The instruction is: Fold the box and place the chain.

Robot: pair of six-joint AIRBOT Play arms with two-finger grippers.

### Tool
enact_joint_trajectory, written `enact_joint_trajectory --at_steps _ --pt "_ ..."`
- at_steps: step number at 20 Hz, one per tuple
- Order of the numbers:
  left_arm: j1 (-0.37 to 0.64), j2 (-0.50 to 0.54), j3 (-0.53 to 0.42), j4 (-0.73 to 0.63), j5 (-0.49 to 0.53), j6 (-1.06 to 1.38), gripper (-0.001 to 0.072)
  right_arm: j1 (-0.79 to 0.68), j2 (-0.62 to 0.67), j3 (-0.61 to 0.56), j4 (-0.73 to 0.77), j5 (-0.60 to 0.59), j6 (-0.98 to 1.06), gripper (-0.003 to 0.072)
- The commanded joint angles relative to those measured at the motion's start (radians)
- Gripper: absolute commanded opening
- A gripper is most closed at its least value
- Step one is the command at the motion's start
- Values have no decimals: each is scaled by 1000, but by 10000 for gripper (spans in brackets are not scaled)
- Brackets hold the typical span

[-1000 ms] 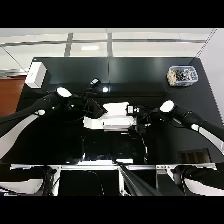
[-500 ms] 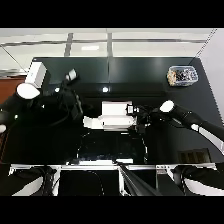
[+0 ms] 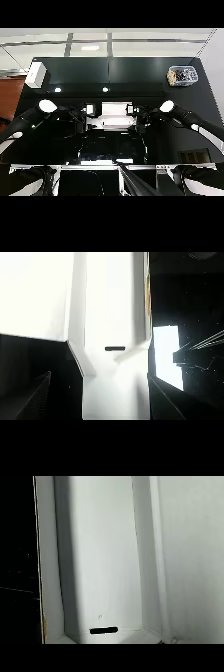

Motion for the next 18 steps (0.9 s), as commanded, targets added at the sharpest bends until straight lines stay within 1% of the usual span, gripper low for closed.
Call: enact_joint_trajectory --at_steps 1,2,3,4,5,6,7,10,11,16,18 --pt "-33 -70 28 -3 30 16 690 0 0 1 0 0 0 263" --pt "-33 -79 35 -2 29 3 688 0 0 1 0 0 0 262" --pt "-33 -84 41 -3 27 -12 660 0 0 1 0 0 0 262" --pt "-33 -90 47 -3 1 -12 537 0 0 1 0 0 0 262" --pt "-33 -94 51 -1 -25 -12 458 0 0 1 0 0 0 262" --pt "-33 -95 51 0 -33 -13 436 0 0 1 0 0 0 262" --pt "-33 -95 52 0 -41 -15 366 0 0 1 0 0 0 262" --pt "-33 -95 52 0 -43 -65 336 0 0 1 0 0 0 262" --pt "-33 -95 52 -3 -43 -65 279 0 0 1 0 0 0 262" --pt "-42 -108 52 -39 -39 -64 272 0 0 0 0 0 0 262" --pt "-56 -123 52 -89 -34 -63 272 0 0 1 0 0 0 262"
